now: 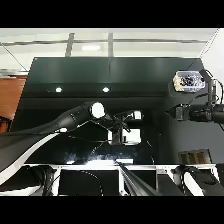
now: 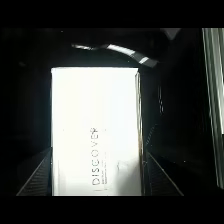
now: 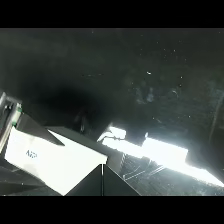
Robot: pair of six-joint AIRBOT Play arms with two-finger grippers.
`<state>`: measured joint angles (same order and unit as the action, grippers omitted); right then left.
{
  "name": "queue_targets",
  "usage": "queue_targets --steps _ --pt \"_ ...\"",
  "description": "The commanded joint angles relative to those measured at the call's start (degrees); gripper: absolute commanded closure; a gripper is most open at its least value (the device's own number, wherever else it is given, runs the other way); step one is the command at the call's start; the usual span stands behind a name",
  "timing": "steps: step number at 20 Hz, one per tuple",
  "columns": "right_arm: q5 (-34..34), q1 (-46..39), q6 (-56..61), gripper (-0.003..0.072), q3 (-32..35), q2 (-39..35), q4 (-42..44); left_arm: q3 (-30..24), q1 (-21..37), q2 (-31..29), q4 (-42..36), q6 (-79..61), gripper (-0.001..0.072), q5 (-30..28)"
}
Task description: Fold the box and place the chain.
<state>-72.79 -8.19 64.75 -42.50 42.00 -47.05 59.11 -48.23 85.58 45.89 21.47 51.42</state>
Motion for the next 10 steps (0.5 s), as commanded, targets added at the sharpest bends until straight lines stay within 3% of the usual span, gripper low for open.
queue_targets --steps 1,3,6,7,9,10 --pt "0.1 0.0 -0.1 0.0679 0.2 0.0 0.0 0.1 -2.3 0.5 6.8 3.7 -0.0006 -2.0" --pt "0.3 0.0 -0.1 0.0679 0.2 0.0 0.0 0.0 -3.7 1.1 13.0 9.5 -0.0006 -4.9" --pt "1.0 0.0 0.0 0.0679 0.2 0.0 0.0 0.1 -4.6 2.1 15.6 13.2 -0.0003 -6.9" --pt "1.0 0.0 0.0 0.0679 0.2 0.0 0.0 0.1 -4.7 2.1 15.6 13.9 0.0043 -6.6" --pt "1.1 0.0 0.0 0.0679 0.2 0.0 0.0 0.1 -4.1 1.8 16.6 15.1 0.0311 -5.1" --pt "1.1 0.0 0.0 0.0679 0.2 0.0 0.0 0.1 -3.0 1.2 17.5 16.7 0.0320 -4.5"
